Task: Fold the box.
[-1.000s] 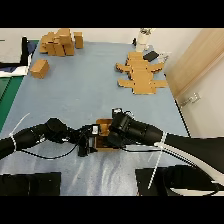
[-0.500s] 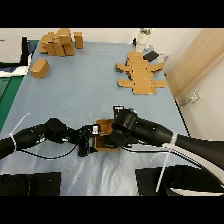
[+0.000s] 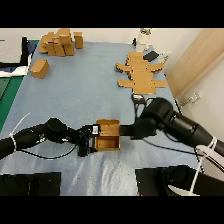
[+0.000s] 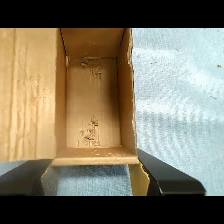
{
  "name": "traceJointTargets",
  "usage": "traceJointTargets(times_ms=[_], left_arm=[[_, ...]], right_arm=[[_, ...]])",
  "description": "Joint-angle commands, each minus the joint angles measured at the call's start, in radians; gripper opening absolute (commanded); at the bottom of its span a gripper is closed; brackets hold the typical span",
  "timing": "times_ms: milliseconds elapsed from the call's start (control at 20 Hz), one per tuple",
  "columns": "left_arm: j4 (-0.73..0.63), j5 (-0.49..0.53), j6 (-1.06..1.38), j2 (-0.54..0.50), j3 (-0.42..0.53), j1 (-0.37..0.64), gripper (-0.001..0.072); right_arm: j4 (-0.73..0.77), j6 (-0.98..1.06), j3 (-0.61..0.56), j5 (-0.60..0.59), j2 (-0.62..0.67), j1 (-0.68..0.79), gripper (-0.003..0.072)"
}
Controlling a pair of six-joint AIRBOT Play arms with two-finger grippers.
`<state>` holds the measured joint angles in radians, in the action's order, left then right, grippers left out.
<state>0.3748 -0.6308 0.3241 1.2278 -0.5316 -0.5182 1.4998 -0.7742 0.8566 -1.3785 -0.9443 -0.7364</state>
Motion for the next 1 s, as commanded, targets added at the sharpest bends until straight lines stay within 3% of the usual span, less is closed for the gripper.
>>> traceJointTargets(times_ms=[0,100,150,250,350,500,750,950], left_arm=[[0.000,0.000,0.000,0.000,0.000,0.000,0.0517],[0.000,-0.002,0.000,0.000,0.000,0.000,0.0517],[0.000,-0.005,0.000,0.000,0.000,0.000,0.0517],[0.000,-0.005,0.000,0.000,0.000,0.000,0.0517],[0.000,-0.005,0.000,0.000,0.000,0.000,0.0517],[0.000,-0.005,0.000,0.000,0.000,0.000,0.0517],[0.000,-0.005,0.000,0.000,0.000,0.000,0.0517],[0.000,-0.005,0.000,0.000,0.000,0.000,0.0517]], right_arm=[[0.208,-0.475,-0.092,0.202,-0.032,0.349,0.0001],[0.559,-0.876,-0.103,0.334,-0.160,0.560,0.0001],[0.747,-1.051,-0.097,0.332,-0.233,0.624,0.0002],[1.093,-1.377,-0.064,0.199,-0.376,0.665,0.0001],[1.273,-1.569,-0.023,0.029,-0.454,0.638,0.0002],[1.217,-1.623,-0.034,0.023,-0.391,0.569,0.0001],[0.973,-1.627,-0.195,0.326,-0.088,0.370,0.0002],[0.658,-1.521,-0.317,0.571,0.137,0.116,0.0002]])
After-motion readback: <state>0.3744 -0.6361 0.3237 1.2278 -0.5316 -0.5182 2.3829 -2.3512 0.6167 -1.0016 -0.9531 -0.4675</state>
